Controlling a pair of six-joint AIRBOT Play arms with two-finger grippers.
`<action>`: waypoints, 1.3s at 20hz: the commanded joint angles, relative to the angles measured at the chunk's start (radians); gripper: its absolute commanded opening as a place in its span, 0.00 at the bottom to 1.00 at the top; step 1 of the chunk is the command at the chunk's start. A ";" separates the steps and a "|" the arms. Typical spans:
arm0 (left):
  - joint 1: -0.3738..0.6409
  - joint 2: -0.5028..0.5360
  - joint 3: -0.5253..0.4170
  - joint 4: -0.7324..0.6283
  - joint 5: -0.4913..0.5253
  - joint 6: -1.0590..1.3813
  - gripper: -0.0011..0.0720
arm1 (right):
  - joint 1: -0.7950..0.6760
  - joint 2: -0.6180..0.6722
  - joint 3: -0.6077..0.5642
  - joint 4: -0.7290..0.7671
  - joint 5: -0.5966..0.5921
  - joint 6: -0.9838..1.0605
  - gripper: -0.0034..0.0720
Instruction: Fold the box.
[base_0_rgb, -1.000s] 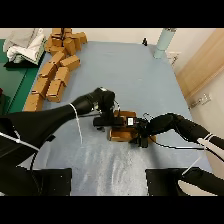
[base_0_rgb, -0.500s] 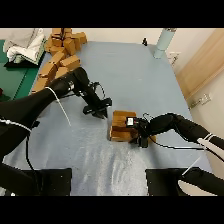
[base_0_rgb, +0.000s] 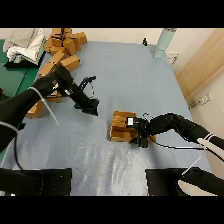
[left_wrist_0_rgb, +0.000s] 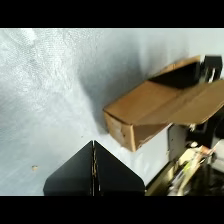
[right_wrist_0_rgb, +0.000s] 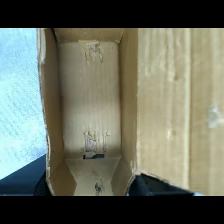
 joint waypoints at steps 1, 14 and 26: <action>0.006 0.136 -0.222 -0.083 0.043 0.452 0.02 | 0.001 0.000 0.000 0.000 0.000 0.000 0.69; -0.251 0.200 -0.452 -0.227 0.525 1.273 0.97 | 0.001 0.000 0.000 0.000 0.000 0.000 0.69; -0.266 0.122 -0.438 -0.287 0.547 1.381 0.97 | 0.001 0.000 0.000 0.000 0.000 0.000 0.69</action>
